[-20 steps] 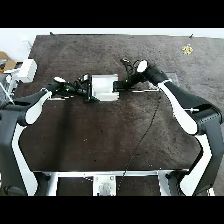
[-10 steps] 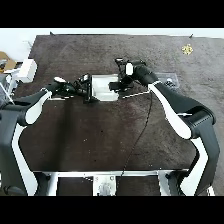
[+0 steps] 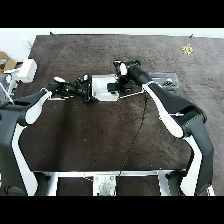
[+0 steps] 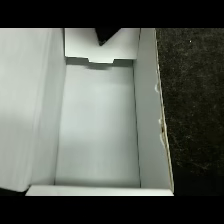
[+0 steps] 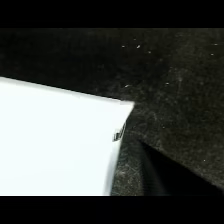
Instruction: Fold the box and place the chain.
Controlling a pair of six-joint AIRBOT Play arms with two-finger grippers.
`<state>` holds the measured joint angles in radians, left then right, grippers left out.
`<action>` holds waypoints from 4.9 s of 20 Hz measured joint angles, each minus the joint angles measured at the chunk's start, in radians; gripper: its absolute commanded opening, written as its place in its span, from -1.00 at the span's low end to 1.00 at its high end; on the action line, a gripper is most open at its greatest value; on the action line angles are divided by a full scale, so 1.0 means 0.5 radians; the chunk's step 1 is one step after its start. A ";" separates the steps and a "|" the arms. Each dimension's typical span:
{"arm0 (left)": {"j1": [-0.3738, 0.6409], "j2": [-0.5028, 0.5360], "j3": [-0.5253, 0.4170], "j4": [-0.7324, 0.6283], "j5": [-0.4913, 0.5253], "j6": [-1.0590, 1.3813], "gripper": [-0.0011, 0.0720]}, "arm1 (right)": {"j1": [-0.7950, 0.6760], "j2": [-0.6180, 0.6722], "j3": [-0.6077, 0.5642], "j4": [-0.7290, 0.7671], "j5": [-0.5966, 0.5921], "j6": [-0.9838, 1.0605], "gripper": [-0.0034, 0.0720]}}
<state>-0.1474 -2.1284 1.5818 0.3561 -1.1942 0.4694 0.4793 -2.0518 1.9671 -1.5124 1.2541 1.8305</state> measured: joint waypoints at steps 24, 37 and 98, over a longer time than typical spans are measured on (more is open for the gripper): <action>0.000 0.000 0.000 -0.011 -0.004 0.000 -0.36 | 0.137 -0.085 0.016 -0.410 -0.056 0.385 -0.26; 0.000 0.000 -0.001 -0.012 0.000 -0.008 -0.36 | 0.140 -0.101 0.018 -0.443 -0.026 0.475 -0.90; 0.000 0.002 0.000 -0.010 0.002 0.000 -0.36 | -0.991 0.018 -0.026 0.250 0.000 -0.611 -0.49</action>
<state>-0.1474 -2.1277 1.5818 0.3511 -1.1934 0.4694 -0.0162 -2.0426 1.9541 -1.3872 1.2541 1.5249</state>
